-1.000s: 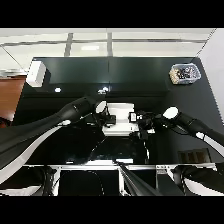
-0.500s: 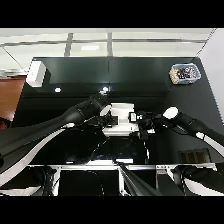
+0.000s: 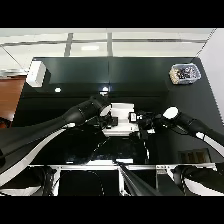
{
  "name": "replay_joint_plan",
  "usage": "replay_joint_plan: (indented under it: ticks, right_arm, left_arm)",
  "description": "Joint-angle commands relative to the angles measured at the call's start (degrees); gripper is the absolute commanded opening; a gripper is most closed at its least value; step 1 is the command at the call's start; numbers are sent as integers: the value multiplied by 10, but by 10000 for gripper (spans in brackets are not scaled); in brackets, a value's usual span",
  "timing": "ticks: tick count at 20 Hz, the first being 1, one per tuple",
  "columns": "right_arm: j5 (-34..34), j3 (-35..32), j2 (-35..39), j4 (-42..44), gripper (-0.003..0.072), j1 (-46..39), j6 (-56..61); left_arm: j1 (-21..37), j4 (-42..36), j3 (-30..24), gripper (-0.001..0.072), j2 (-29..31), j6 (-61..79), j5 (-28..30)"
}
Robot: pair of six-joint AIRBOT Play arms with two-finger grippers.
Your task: Fold the box and place the chain.
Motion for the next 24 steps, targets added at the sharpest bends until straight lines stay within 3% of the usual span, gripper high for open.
replay_joint_plan:
  ticks: [1, 6, 7, 8, 9, 10, 15, 16, 18, 21, 24]
  right_arm:
    - [0, 0, 0, 0, 200, 1, 0]
    - [0, 0, 0, 0, 200, 1, 0]
    - [0, 0, 0, 0, 200, 1, 0]
    - [0, 0, 0, 0, 200, 1, 0]
    - [0, 0, 0, 0, 200, 1, 0]
    - [0, 0, 0, 0, 200, 1, 0]
    - [0, 0, 0, 0, 200, 1, 0]
    - [0, 0, 0, 0, 200, 1, 0]
    - [0, 0, 0, 0, 200, 1, 0]
    - [0, 0, 0, 0, 200, 1, 0]
    - [0, 0, 0, 0, 200, 1, 0]
  left_arm:
    - [1, -14, 0, 330, -6, 10, 3]
    - [1, -14, 0, 330, -9, 13, 7]
    - [1, -14, 0, 271, -9, 13, 9]
    - [1, -14, 0, 105, -9, 12, 14]
    - [1, -16, 0, 41, -9, 12, 19]
    - [0, -16, 0, 30, -9, 12, 21]
    - [0, -17, 0, 34, -8, 13, 21]
    - [0, -17, 0, 69, -8, 13, 21]
    - [0, -17, 0, 422, -8, 13, 21]
    - [0, -14, 0, 400, -8, 13, 14]
    - [0, -14, 0, 195, -8, 13, 14]
